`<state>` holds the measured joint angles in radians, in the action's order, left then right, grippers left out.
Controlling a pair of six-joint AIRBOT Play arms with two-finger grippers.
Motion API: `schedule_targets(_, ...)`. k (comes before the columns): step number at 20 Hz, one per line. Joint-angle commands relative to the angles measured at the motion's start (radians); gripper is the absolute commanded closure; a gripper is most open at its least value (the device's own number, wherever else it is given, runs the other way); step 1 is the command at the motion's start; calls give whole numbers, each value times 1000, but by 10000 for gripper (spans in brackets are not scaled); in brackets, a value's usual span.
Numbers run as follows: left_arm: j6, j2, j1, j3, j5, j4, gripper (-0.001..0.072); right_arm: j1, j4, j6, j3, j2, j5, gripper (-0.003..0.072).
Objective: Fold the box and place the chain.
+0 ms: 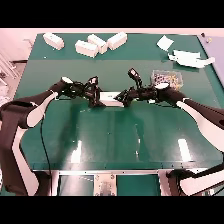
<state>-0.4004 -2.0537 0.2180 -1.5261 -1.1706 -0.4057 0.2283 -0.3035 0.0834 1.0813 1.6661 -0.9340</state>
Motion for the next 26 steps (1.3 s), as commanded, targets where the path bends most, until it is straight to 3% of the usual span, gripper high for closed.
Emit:
schedule_targets(1, 3, 1, -1, -1, 3, 2, 241, 1, -11, 18, -43, 10, 3, 679)
schedule_targets(6, 3, 1, -1, -1, 3, 2, 241, 0, -21, 77, -50, 14, 22, 679)
schedule_targets(8, 3, 1, -1, -1, 3, 2, 241, 0, 49, -3, -50, -6, 2, 679)
schedule_targets(11, 3, 1, -1, -1, 4, 2, 241, 0, 156, -47, -40, -109, -1, 679)
schedule_targets(17, 3, 1, -1, -1, 4, 2, 241, -1, 145, 34, -37, -334, 11, 679)
schedule_targets(22, 3, 1, -1, -1, 3, 3, 241, -2, -132, 275, -66, -474, 55, 679)
schedule_targets(26, 3, 1, -1, -1, 4, 21, 241, -2, -289, 392, -179, -648, 190, 679)
